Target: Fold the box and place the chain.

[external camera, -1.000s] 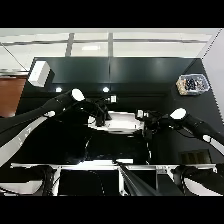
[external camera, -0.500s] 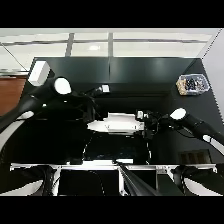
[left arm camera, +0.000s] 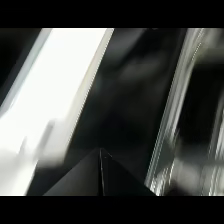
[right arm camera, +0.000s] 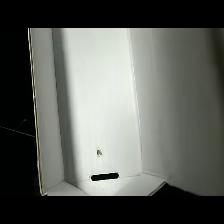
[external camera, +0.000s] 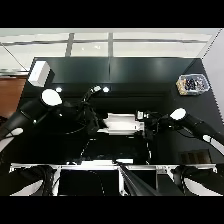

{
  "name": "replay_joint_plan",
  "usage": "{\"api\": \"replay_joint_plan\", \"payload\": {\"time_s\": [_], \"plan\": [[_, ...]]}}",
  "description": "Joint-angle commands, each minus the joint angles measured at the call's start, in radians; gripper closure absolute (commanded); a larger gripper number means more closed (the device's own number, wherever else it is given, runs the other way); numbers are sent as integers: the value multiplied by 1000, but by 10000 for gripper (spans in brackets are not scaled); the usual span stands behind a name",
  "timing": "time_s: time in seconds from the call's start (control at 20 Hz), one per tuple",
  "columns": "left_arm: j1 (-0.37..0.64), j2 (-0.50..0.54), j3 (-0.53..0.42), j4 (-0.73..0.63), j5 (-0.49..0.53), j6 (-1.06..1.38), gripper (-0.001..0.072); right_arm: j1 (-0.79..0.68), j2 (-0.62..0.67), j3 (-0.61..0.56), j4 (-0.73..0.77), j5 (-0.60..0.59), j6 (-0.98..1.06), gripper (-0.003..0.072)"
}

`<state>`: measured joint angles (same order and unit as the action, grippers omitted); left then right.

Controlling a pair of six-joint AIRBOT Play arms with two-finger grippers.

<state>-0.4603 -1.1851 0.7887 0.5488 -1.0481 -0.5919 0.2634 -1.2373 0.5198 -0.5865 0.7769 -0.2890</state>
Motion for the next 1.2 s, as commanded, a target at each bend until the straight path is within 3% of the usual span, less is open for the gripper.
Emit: {"api": "replay_joint_plan", "payload": {"time_s": [0.0,0.1,0.2,0.4,0.65,0.85,1.05,1.15], "plan": [[-8,0,-112,-438,379,204,681,0,-1,-1,-2,1,0,442],[-7,-42,-105,-445,512,254,681,0,-1,-1,-1,1,0,442],[-3,-103,-73,-387,512,284,681,0,-1,-1,-1,1,0,442],[-12,-232,24,-186,346,257,682,0,-1,-1,-1,1,0,442],[-32,-295,84,117,305,31,682,0,0,-1,-1,0,0,442],[-50,-296,113,138,263,31,681,0,0,-1,-1,0,0,443],[25,-263,267,265,9,-87,683,0,-1,-1,-1,0,1,443],[76,-187,275,293,-14,-139,683,0,-1,-1,-1,0,1,443]]}}
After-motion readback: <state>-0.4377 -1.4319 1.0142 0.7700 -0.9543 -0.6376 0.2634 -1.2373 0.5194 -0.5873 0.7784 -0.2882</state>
